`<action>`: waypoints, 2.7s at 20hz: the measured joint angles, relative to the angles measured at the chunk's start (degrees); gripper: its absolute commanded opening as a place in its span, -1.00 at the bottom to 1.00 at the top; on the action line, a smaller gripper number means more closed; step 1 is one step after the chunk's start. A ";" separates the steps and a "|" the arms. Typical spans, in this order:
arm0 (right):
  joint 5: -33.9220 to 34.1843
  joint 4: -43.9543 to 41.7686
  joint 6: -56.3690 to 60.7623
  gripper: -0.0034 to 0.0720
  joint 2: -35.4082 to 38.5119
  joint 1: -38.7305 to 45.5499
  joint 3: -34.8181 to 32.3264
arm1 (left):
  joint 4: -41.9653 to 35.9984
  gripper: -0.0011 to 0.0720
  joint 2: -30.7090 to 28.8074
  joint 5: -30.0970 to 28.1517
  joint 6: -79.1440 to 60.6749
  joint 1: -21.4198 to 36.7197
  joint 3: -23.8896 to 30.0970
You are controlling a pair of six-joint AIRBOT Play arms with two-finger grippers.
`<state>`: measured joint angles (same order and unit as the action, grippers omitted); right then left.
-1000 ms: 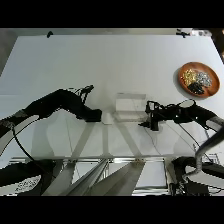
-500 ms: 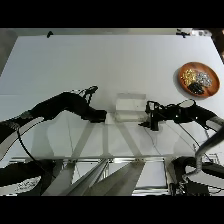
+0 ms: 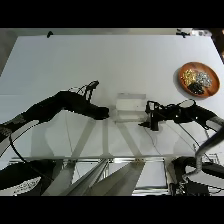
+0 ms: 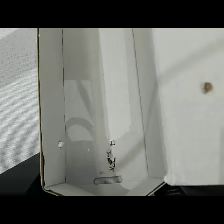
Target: Fold the box and place the chain.
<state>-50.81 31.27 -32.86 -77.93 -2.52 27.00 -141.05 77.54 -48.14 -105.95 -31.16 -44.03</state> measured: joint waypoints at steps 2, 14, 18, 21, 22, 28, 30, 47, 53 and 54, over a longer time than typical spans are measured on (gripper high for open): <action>0.00 0.00 0.00 0.18 0.00 0.00 0.00 | -0.48 -0.73 -0.48 0.83 -0.22 -0.79 0.00; 0.00 0.00 -0.02 0.18 0.00 0.00 0.00 | -1.51 -0.34 -1.01 5.42 -0.57 -4.85 0.00; 0.00 0.00 0.00 0.18 0.00 0.00 0.00 | -1.97 -0.34 -1.01 5.38 -1.22 -4.92 0.00; 0.00 0.00 0.00 0.18 0.00 0.00 0.00 | -2.14 -0.34 -1.01 4.81 -1.70 -4.94 0.00; 0.00 0.00 -0.02 0.18 0.00 0.00 0.00 | -2.21 -0.33 -1.01 4.68 -1.79 -4.94 0.00; 0.00 0.00 0.00 0.18 0.00 0.00 0.00 | -3.19 0.03 -1.01 4.70 -2.01 -4.96 0.00; 0.00 0.00 0.00 0.18 0.00 0.00 0.00 | -3.39 0.13 -1.01 4.70 -2.01 -4.96 0.00; -0.02 0.00 0.00 0.18 0.00 0.00 0.00 | 9.49 0.17 4.98 -4.46 17.20 -5.07 -11.21; -0.02 0.00 -0.02 0.18 0.00 0.00 0.00 | 14.78 0.17 5.75 -7.56 24.76 -7.48 -12.87; -0.02 0.00 0.00 0.18 0.00 0.00 0.00 | 15.04 0.17 5.81 -6.97 25.44 -8.11 -13.14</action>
<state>-50.83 31.27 -32.86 -77.93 -2.52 27.00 -126.02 83.35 -55.11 -80.51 -39.27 -57.17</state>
